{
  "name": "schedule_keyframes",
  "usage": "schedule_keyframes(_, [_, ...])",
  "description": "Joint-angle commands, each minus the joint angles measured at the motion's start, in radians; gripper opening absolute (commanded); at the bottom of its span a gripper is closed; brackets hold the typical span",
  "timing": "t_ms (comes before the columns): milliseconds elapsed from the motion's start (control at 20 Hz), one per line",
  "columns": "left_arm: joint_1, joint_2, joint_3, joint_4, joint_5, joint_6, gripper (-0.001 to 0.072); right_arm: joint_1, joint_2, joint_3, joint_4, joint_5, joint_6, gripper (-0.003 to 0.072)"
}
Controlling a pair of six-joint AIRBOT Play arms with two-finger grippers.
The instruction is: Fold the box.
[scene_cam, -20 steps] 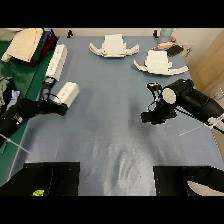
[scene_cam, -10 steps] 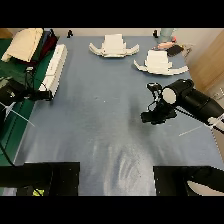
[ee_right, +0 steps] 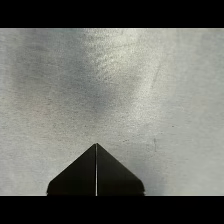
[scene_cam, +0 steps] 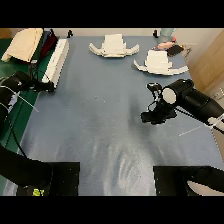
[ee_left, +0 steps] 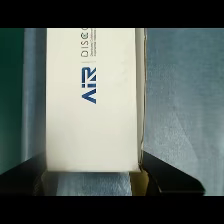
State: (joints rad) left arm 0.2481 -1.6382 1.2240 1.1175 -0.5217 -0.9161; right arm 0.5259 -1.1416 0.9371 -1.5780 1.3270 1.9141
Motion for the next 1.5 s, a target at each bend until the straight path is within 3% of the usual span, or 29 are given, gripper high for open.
schedule_keyframes(0, [-0.025, -0.077, 0.099, 0.000, 0.018, 0.011, 0.0458, 0.000, -0.001, 0.001, 0.000, 0.000, 0.000, 0.0003])
schedule_keyframes(250, [-0.031, -0.178, 0.222, -0.004, 0.014, 0.010, 0.0458, 0.000, -0.001, 0.001, 0.000, 0.000, 0.000, 0.0003])
schedule_keyframes(500, [-0.031, -0.232, 0.284, -0.004, 0.026, 0.010, 0.0458, 0.000, -0.001, 0.001, 0.000, 0.000, 0.000, 0.0003])
schedule_keyframes(1000, [-0.031, -0.233, 0.288, -0.003, 0.092, 0.010, 0.0458, 0.000, -0.001, 0.001, 0.000, 0.000, 0.000, 0.0003])
schedule_keyframes(1450, [-0.031, -0.233, 0.287, -0.003, 0.019, 0.006, 0.0459, 0.000, -0.001, 0.001, 0.000, 0.000, 0.000, 0.0003])
